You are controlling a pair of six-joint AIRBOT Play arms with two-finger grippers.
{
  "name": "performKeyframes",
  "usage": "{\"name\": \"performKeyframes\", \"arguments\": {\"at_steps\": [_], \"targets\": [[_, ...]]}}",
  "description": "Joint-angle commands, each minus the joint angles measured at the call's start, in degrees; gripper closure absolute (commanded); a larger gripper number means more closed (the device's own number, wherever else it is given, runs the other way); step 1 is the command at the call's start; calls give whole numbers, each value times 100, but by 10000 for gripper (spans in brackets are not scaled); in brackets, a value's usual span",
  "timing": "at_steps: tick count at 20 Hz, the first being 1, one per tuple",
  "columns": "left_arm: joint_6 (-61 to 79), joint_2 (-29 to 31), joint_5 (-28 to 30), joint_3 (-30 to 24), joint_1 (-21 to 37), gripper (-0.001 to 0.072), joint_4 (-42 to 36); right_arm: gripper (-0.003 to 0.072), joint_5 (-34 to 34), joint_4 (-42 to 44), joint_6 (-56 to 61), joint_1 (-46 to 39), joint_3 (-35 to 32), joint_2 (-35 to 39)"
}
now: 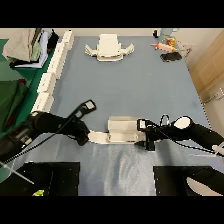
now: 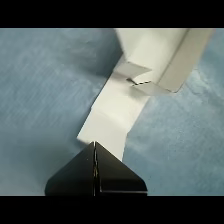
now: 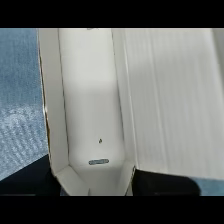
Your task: Fold the box.
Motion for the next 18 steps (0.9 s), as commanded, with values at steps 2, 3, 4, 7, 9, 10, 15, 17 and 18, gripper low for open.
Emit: {"name": "performKeyframes", "arguments": {"at_steps": [2, 3, 4, 7, 9, 10, 15, 17, 18], "targets": [[-2046, 776, -1121, -162, 1237, 694, 525, 218, 0, 2, 0, -2, 4, 4], [-2111, 750, -1224, -275, 1534, 694, 356, 218, 0, 2, 0, -2, 4, 4], [-2107, 686, -1290, -428, 1810, 695, 15, 218, 0, 2, 0, -2, 4, 4], [-1631, 404, -1178, -883, 2028, 694, -1285, 217, 2, 2, 0, -2, 4, 4], [-1572, 219, -763, -1099, 1814, 694, -1843, 218, 0, 2, 0, -2, 4, 4], [-1576, 125, -485, -1167, 1655, 694, -1998, 218, 0, 2, 0, -2, 4, 4], [-1921, -411, 946, -1228, 796, 694, -2197, 217, 0, 2, 0, -2, 4, 4], [-1869, -636, 1211, -1228, 614, 694, -2409, 218, 0, 2, 0, -2, 4, 4], [-1814, -671, 1266, -1228, 553, 694, -2544, 218, 2, 2, 0, -2, 4, 4]]}}
